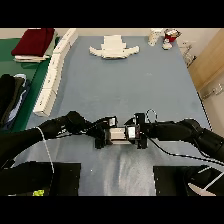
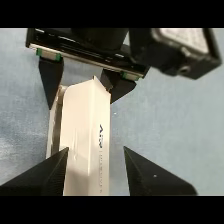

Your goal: Fold the box.

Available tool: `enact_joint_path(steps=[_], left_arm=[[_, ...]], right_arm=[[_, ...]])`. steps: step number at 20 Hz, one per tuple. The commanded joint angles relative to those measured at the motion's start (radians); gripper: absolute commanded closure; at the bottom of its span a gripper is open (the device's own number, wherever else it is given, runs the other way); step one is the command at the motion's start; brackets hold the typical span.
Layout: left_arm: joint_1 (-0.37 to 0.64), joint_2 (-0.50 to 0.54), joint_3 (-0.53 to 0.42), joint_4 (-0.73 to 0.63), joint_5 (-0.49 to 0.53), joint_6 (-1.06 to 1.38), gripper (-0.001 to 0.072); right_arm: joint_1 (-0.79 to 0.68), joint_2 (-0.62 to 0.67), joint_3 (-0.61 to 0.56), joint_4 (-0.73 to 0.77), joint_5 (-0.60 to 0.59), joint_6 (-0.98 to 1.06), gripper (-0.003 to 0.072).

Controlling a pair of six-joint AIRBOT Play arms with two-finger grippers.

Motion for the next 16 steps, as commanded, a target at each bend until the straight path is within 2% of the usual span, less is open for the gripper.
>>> enact_joint_path(steps=[1, 3, 4, 5, 13, 15, 16], left_arm=[[0.001, 0.001, 0.001, 0.000, 0.000, 0.001, 0.0264], [0.000, 0.001, 0.001, 0.000, 0.000, 0.001, 0.0264], [0.001, 0.001, 0.001, 0.000, 0.000, 0.001, 0.0265], [0.001, 0.001, 0.001, 0.000, 0.000, 0.001, 0.0264], [0.000, 0.001, 0.001, 0.000, 0.000, 0.001, 0.0264], [0.000, 0.001, 0.001, 0.000, 0.000, 0.001, 0.0264], [0.000, 0.001, 0.001, 0.000, 0.000, 0.001, 0.0265]], right_arm=[[0.000, -0.010, 0.006, -0.012, 0.019, 0.001, 0.0181], [0.000, -0.031, 0.006, -0.005, 0.011, 0.002, 0.0337], [0.000, -0.040, 0.006, 0.005, 0.001, 0.002, 0.0354], [0.000, -0.045, 0.006, 0.022, -0.015, 0.002, 0.0421], [0.000, -0.047, 0.006, 0.068, -0.064, 0.002, 0.0428], [0.000, -0.051, 0.003, 0.067, -0.064, 0.002, 0.0525], [0.000, -0.055, 0.002, 0.068, -0.066, 0.002, 0.0524]])
